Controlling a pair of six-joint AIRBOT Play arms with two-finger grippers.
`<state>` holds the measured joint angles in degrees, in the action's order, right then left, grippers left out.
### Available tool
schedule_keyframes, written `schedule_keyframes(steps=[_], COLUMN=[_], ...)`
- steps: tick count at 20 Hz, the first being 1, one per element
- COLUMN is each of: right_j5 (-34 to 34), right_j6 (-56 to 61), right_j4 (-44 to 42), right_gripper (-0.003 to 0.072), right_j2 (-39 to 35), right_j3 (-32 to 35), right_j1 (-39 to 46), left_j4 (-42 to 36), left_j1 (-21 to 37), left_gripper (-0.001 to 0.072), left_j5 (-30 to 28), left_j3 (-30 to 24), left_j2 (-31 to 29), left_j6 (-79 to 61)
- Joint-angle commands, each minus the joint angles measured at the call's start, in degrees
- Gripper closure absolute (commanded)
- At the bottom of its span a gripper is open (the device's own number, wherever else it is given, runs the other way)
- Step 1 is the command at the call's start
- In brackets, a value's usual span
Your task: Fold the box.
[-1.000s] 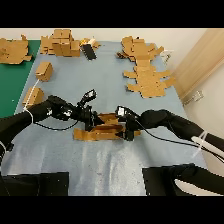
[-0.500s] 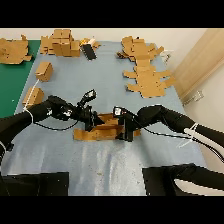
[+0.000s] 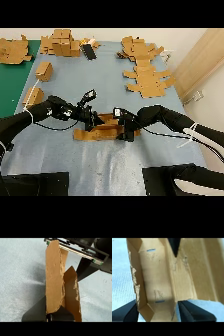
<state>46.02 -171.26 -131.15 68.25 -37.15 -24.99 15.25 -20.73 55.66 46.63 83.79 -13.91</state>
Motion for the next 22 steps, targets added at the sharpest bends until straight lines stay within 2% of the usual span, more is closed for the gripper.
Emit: schedule_keyframes(steps=[1,7,22], right_j5=[-1.4,-1.0,-1.0], right_j6=[-0.8,-0.8,-0.8], right_j4=[-0.5,-0.5,1.5], right_gripper=[-0.0025,-0.0025,0.0002], right_j2=[0.0,2.9,3.0], right_j3=[0.0,0.0,-0.1], right_j1=[0.0,-1.2,-1.2], left_j4=[0.0,0.0,0.0], left_j1=[0.0,0.0,0.0], left_gripper=[0.0697,0.0697,0.0696], left_j5=[0.0,0.0,0.0], left_j3=[0.0,0.0,0.0], left_j2=[0.0,0.0,0.0], left_j6=[0.0,0.0,0.0])
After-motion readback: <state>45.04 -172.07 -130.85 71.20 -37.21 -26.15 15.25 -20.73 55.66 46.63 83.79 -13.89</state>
